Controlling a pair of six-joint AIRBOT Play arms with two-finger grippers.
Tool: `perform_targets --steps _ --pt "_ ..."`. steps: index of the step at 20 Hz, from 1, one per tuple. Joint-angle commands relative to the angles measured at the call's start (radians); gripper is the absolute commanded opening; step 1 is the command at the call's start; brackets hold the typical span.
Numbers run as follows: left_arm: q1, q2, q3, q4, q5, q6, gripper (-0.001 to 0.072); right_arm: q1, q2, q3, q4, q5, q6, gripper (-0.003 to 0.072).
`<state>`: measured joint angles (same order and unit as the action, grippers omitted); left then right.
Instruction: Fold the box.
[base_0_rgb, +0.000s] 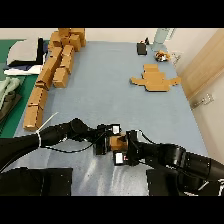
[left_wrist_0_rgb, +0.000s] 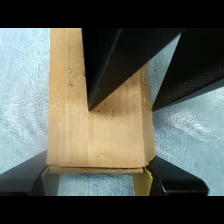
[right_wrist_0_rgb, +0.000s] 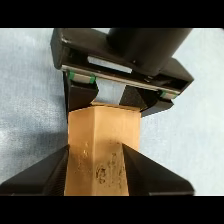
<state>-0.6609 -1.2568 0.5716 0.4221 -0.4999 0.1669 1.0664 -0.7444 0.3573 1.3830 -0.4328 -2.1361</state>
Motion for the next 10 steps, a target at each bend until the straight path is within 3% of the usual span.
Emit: perform_targets --steps 1,10 --pt "0.000 0.000 0.001 0.001 0.000 0.000 0.0605 0.000 0.004 0.001 0.000 0.005 0.000 0.0520" --pt "0.000 0.000 0.001 0.001 0.000 0.000 0.0605 0.000 0.044 0.005 -0.043 0.006 0.000 0.0510"
